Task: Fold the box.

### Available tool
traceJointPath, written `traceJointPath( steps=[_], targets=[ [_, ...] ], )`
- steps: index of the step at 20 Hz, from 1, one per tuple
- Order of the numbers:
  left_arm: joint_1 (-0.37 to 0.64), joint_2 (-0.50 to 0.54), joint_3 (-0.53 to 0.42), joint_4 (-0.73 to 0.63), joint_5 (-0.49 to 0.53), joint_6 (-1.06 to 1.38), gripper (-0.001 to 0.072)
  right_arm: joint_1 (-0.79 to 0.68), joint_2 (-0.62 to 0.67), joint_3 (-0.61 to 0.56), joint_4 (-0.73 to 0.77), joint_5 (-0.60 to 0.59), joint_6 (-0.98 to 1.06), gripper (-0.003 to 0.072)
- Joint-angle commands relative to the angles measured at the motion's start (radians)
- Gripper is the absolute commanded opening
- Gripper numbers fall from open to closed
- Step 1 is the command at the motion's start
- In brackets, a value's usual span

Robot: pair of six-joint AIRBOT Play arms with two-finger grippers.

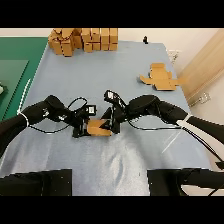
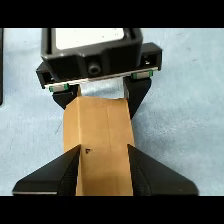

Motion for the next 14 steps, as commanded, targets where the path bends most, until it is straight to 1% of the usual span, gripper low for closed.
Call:
traceJointPath(
  steps=[1,4,5,6,8,9,11,14],
  targets=[
    [0.001,0.000,0.000,0.001,0.000,-0.001,0.0017,0.003,0.024,0.004,-0.017,-0.052,-0.003,0.0489],
    [0.001,0.000,0.000,0.001,0.001,-0.001,0.0016,0.010,0.027,0.004,-0.023,-0.059,-0.003,0.0489],
    [0.001,0.000,0.000,0.001,0.001,-0.001,0.0016,0.016,0.027,0.004,-0.037,-0.058,-0.003,0.0472],
    [0.001,0.000,0.000,0.001,0.001,-0.001,0.0016,0.023,0.027,0.004,-0.051,-0.045,-0.003,0.0435],
    [0.001,0.000,0.000,0.000,0.002,0.000,0.0016,0.035,0.027,0.003,-0.092,0.005,-0.001,0.0429],
    [0.001,0.000,0.000,0.000,0.001,-0.001,0.0016,0.037,0.026,0.003,-0.105,0.032,0.003,0.0403],
    [0.001,0.000,0.000,0.000,0.001,-0.001,0.0016,0.037,0.027,0.003,-0.101,0.064,0.008,0.0203],
    [0.001,0.000,0.000,0.000,0.001,-0.001,0.0016,0.040,0.027,0.003,-0.105,0.063,0.007,0.0194]
  ],
)
